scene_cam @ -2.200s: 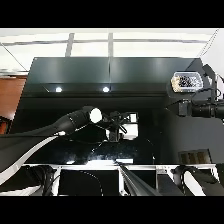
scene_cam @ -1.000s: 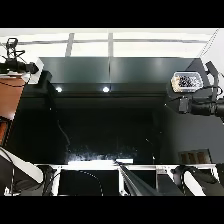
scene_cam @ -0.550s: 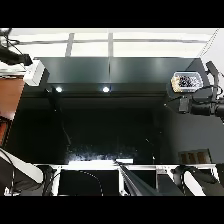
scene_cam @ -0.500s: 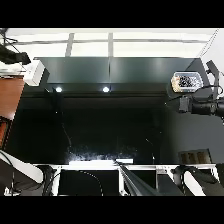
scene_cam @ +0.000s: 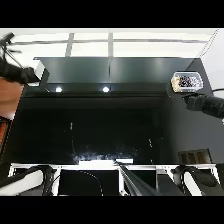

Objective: Fold the box and place the chain.

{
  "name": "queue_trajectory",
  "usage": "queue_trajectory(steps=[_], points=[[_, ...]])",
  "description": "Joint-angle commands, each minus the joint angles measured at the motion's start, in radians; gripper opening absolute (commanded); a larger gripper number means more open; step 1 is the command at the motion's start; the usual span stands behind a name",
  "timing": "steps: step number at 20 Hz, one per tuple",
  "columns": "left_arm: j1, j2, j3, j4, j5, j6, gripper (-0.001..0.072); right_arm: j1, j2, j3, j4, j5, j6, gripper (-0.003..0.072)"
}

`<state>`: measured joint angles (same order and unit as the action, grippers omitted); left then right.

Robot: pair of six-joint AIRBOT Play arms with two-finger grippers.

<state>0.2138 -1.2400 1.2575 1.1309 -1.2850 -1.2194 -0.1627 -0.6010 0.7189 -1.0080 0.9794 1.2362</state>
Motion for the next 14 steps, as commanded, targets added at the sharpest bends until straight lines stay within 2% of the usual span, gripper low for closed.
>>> queue_trajectory(steps=[1, 3, 5, 7, 14], points=[[-0.085, 0.399, -0.551, -0.096, 0.422, 0.116, 0.0027, 0.019, 0.051, -0.194, -0.09, -0.244, 0.026, 0.0011], [-0.095, 0.576, -0.769, -0.097, 0.553, 0.116, 0.0026, 0.019, 0.048, -0.31, -0.12, -0.353, 0.025, 0.0012], [-0.095, 0.676, -0.84, -0.076, 0.544, 0.119, 0.0026, 0.019, 0.048, -0.373, -0.121, -0.381, 0.026, 0.0013], [-0.095, 0.713, -0.834, -0.038, 0.525, 0.119, 0.0027, 0.019, 0.048, -0.379, -0.114, -0.37, 0.027, 0.0019], [-0.095, 0.716, -0.821, -0.047, 0.529, 0.116, 0.0029, 0.019, 0.048, -0.379, -0.104, -0.371, 0.026, 0.0019]])
